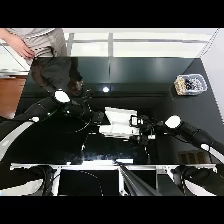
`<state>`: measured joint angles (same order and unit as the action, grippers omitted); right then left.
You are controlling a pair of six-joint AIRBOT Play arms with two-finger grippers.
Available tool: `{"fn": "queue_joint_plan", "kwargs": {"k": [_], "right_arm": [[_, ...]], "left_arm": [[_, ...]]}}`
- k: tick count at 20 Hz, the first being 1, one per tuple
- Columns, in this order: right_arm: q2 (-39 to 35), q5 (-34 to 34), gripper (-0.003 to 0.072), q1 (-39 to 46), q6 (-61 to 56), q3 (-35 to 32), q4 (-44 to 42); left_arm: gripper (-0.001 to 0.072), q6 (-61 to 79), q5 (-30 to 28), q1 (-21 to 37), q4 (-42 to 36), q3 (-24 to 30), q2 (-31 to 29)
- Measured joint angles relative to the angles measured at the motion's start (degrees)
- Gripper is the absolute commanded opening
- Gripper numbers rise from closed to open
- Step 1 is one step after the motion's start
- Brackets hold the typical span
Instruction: Fold the box and place the chain.
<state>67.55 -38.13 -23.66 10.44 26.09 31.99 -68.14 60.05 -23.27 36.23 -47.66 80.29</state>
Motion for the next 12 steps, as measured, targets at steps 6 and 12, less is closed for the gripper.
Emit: {"fn": "queue_joint_plan", "kwargs": {"k": [6, 12], "right_arm": [[0.0, 0.02, 0.0141, 0.0, -0.02, 0.0, -0.02], [0.0, 0.02, 0.0141, 0.0, -0.02, 0.0, -0.02]], "left_arm": [[0.0619, -6.36, -0.66, -2.8, 4.55, -1.57, -1.57], [0.0519, -13.38, 0.02, -5.4, 9.38, -3.43, -1.79]]}}
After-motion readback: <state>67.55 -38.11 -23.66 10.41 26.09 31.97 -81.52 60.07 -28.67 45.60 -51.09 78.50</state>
